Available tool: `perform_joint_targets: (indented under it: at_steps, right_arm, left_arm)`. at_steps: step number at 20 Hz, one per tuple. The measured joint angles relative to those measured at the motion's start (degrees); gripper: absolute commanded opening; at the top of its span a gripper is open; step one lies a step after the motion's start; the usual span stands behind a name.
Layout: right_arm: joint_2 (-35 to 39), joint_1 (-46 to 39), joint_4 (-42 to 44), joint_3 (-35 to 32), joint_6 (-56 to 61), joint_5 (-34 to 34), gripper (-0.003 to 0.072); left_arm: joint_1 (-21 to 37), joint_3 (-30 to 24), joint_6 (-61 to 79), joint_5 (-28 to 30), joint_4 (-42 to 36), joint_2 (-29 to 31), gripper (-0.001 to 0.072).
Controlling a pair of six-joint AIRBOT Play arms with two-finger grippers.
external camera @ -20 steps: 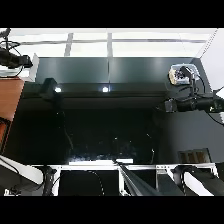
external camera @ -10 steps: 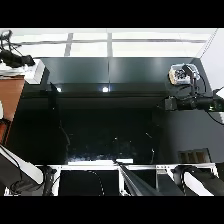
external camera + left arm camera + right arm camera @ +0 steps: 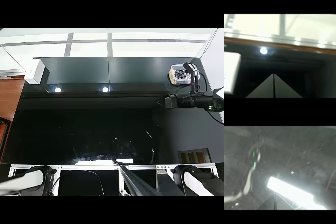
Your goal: Fold the box and place the chain.
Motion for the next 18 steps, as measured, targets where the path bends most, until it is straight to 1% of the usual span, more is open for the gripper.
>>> perform_joint_targets:
  at_steps: [1, 3, 6, 7, 9, 10, 12, 14, 18]
  right_arm:
    - [0.0, 0.0, 0.0, 0.0, -0.4, -0.8, 0.0017]
    - [0.0, 0.0, -0.2, -0.4, -1.1, -2.9, 0.0016]
    - [0.0, 0.0, -2.4, -2.7, -1.4, -8.5, 0.0017]
    - [0.0, 0.0, -3.5, -3.8, -1.3, -11.2, 0.0018]
    - [0.0, 0.0, -5.7, -5.3, -0.9, -15.0, 0.0018]
    - [0.0, 0.0, -6.4, -5.8, -0.8, -16.1, 0.0018]
    - [0.0, 0.0, -7.5, -6.4, -0.5, -17.8, 0.0018]
    - [0.0, 0.0, -8.1, -6.7, -0.5, -18.6, 0.0017]
    - [-0.1, 0.0, -8.8, -6.9, -0.3, -19.5, 0.0018]
  left_arm:
    - [-2.5, -6.3, -0.3, 0.3, -0.1, 5.6, 0.0024]
    - [-7.6, -19.7, -0.6, 2.8, 0.4, 16.3, 0.0025]
    - [-13.3, -39.8, -1.4, 6.0, 4.6, 30.1, 0.0026]
    - [-14.3, -45.1, -1.9, 6.3, 5.6, 33.5, 0.0026]
    - [-15.0, -53.6, -3.3, 6.9, 8.0, 39.1, 0.0026]
    - [-15.1, -56.5, -3.9, 7.0, 8.8, 41.2, 0.0026]
    - [-15.3, -60.0, -4.5, 7.3, 9.3, 44.0, 0.0027]
    - [-15.3, -61.8, -4.9, 7.2, 10.0, 45.4, 0.0027]
    - [-15.4, -63.3, -5.2, 7.1, 10.3, 46.6, 0.0027]
